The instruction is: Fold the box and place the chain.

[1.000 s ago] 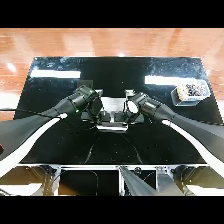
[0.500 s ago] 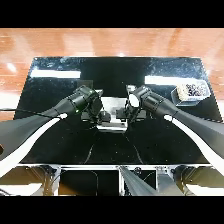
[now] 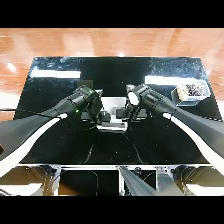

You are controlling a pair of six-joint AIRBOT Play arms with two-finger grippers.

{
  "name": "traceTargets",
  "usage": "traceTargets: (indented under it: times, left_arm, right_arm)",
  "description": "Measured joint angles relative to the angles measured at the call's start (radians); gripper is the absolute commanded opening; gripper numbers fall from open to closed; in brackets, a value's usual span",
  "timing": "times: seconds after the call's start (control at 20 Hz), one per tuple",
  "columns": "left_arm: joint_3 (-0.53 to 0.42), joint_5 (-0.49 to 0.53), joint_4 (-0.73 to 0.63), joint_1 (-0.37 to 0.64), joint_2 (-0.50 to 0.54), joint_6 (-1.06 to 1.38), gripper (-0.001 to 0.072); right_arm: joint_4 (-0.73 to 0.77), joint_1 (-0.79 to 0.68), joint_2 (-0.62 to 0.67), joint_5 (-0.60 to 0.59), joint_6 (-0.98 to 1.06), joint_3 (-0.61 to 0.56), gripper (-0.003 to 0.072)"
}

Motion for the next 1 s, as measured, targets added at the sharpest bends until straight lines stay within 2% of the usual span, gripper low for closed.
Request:
traceTargets:
  times: [0.05,0.1,0.8,0.85,1.0]
  left_arm:
    - [0.0,0.0,0.0,0.0,0.0,0.0,0.0021]
    - [0.0,0.0,0.0,0.0,0.0,0.0,0.0021]
    - [0.0,-0.001,-0.001,0.0,0.0,-0.003,0.0022]
    - [0.0,-0.002,-0.001,0.0,0.0,-0.003,0.0022]
    - [0.0,-0.003,-0.003,0.0,0.0,-0.004,0.0022]
  right_arm:
    - [0.003,0.0,-0.004,0.002,-0.001,0.0,0.024]
    - [0.008,0.0,-0.008,0.001,-0.003,0.001,0.0196]
    - [0.013,0.006,-0.049,0.006,-0.008,0.001,0.0186]
    - [0.016,0.006,-0.05,0.004,-0.013,0.001,0.002]
    - [0.027,0.006,-0.051,-0.004,-0.041,0.002,0.0028]
